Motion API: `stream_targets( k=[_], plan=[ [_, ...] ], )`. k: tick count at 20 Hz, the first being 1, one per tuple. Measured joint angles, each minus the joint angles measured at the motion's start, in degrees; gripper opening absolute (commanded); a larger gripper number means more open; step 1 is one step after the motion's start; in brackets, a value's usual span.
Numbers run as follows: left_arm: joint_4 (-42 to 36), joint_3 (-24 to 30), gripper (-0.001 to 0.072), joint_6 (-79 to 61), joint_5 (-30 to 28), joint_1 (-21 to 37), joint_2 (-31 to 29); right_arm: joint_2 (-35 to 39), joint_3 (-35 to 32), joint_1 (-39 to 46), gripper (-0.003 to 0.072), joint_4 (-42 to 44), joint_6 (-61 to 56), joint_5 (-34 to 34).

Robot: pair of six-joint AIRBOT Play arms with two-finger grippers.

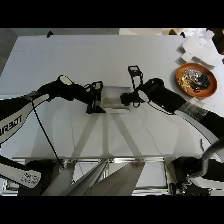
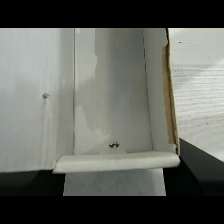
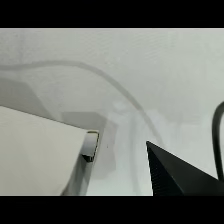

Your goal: Fold the box and place the chain.

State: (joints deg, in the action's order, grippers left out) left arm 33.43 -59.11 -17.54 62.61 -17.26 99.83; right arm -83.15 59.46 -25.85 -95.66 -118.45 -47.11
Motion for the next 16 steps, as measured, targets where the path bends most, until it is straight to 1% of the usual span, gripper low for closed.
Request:
stream_targets(
  k=[3,7,8,9,10,11,12,13,14,15,16],
  plan=[
    [0.00,0.00,0.0211,0.00,0.00,0.00,0.00,-1.22,0.52,-0.37,0.0524,-0.46,-1.84,-2.03],
    [0.00,0.00,0.0211,0.00,0.00,0.00,0.00,-4.13,0.79,-2.05,0.0512,-1.14,-4.59,-2.51],
    [0.04,0.00,0.0211,-0.07,0.00,0.00,0.00,-4.94,0.81,-2.54,0.0467,-1.27,-5.35,-2.54],
    [0.04,0.00,0.0211,-0.07,-0.02,0.00,0.00,-5.55,0.87,-2.99,0.0372,-1.42,-6.34,-2.19],
    [0.04,0.00,0.0211,-0.04,-0.02,0.00,0.00,-6.01,0.90,-3.30,0.0192,-1.40,-7.17,-1.73],
    [0.02,0.00,0.0211,0.00,-0.02,0.00,0.00,-6.34,1.01,-3.58,0.0036,-1.38,-7.74,-1.09],
    [0.00,0.00,0.0211,0.00,0.00,0.00,0.00,-6.56,1.16,-3.76,0.0012,-1.62,-8.87,-1.05],
    [-0.07,0.00,0.0211,0.22,0.00,-0.02,0.00,-6.75,1.46,-3.80,0.0012,-1.62,-9.25,-1.05],
    [-0.04,0.00,0.0211,0.17,0.00,-0.02,0.00,-6.95,1.79,-3.98,0.0034,-2.14,-9.55,-1.25],
    [-0.04,0.00,0.0211,0.17,0.00,0.00,0.00,-7.08,2.19,-4.00,0.0183,-2.32,-9.68,-1.36],
    [-0.02,0.00,0.0211,0.09,0.00,0.00,0.00,-7.23,2.60,-4.09,0.0377,-2.84,-9.66,-1.14]
  ],
)
